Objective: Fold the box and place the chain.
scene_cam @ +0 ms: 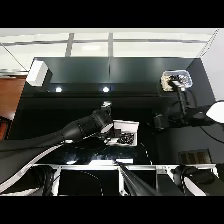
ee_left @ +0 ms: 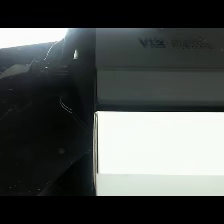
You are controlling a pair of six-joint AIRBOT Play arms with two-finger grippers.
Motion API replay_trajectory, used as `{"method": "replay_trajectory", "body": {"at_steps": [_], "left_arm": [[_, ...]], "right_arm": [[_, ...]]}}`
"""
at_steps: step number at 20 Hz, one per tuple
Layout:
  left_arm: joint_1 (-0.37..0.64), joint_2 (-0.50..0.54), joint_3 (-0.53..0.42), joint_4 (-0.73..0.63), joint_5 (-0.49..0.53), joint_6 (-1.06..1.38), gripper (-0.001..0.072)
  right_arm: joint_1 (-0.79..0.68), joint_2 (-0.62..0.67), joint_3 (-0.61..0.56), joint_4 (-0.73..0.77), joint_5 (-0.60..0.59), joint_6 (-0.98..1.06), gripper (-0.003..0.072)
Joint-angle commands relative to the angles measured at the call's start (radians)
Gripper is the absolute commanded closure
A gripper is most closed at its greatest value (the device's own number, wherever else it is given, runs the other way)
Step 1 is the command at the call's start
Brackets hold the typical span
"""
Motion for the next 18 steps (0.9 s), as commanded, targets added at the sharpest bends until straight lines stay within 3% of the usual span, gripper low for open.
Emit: {"method": "replay_trajectory", "body": {"at_steps": [1,6,8,9,10,14,18], "left_arm": [[0.005,0.0,0.001,0.006,0.02,-0.071,0.0685],[0.006,0.001,0.003,0.014,0.045,-0.137,0.0654],[0.006,0.002,0.006,0.0,0.053,-0.135,0.038],[0.006,0.003,0.013,0.0,0.045,-0.127,0.0296],[0.006,0.008,0.023,0.003,0.037,-0.1,0.0269],[0.023,0.117,0.044,0.063,-0.017,0.103,0.0268],[0.063,0.3,0.042,0.06,-0.181,0.47,0.0269]], "right_arm": [[-0.076,0.076,0.003,-0.055,0.043,-0.003,0.0185],[-0.078,0.083,0.002,-0.057,0.045,-0.016,0.0185],[-0.078,0.083,0.002,-0.057,0.041,-0.019,0.0185],[-0.078,0.083,0.002,-0.057,0.04,-0.02,0.0186],[-0.078,0.083,0.002,-0.057,0.041,-0.022,0.0186],[-0.078,0.083,0.002,-0.057,0.041,-0.022,0.0185],[-0.078,0.083,0.002,-0.058,0.031,-0.022,0.0185]]}}
